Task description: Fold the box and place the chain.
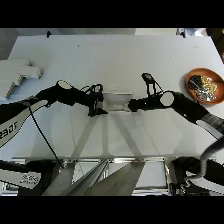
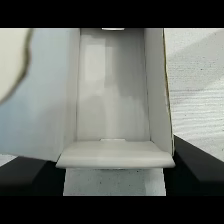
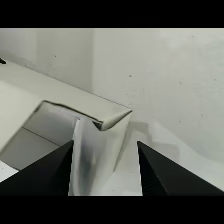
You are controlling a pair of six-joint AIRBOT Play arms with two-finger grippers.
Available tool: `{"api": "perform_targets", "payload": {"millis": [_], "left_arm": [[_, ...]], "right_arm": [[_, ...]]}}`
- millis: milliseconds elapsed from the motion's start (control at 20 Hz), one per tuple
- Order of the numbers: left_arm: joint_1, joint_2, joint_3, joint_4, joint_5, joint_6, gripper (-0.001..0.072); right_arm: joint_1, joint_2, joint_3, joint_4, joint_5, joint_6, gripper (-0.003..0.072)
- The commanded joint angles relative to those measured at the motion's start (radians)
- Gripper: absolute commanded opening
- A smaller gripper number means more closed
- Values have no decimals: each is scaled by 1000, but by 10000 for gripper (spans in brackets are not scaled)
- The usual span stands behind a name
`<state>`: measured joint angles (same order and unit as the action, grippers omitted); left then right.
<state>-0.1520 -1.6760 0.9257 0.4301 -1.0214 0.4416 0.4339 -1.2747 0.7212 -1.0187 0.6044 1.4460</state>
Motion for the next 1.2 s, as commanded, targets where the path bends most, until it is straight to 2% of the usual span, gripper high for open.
{"api": "perform_targets", "payload": {"millis": [0, 150, 300, 400, 550, 700, 850, 900, 950, 1000, 1050, 1150], "left_arm": [[1, 0, 0, 0, 0, 0, 395], [1, 0, 0, 0, 0, 0, 395], [1, 0, 0, 0, 0, 0, 395], [1, 0, 0, 0, 0, 0, 395], [1, 0, 0, 0, 0, 0, 395], [1, 0, 0, 0, 0, 0, 395], [1, 0, 0, 0, 0, 0, 395], [1, 0, 0, 0, 0, 0, 395], [1, 0, 0, 0, 0, 0, 395], [1, 0, 0, 0, 0, 0, 395], [1, 0, 0, 0, 0, 0, 395], [1, 0, 0, 0, 0, 0, 395]], "right_arm": [[49, -2, 20, -130, -20, 108, 402], [89, -4, 66, -348, 2, 299, 402], [128, -37, 119, -517, 111, 433, 402], [161, -74, 153, -575, 153, 490, 400], [217, -150, 229, -660, 237, 573, 360], [259, -205, 293, -725, 268, 650, 350], [279, -239, 318, -731, 278, 717, 240], [283, -246, 319, -731, 286, 766, 162], [286, -252, 320, -731, 299, 811, 152], [286, -257, 320, -730, 307, 838, 100], [286, -262, 320, -731, 319, 856, 16], [286, -263, 320, -731, 323, 858, 16]]}}
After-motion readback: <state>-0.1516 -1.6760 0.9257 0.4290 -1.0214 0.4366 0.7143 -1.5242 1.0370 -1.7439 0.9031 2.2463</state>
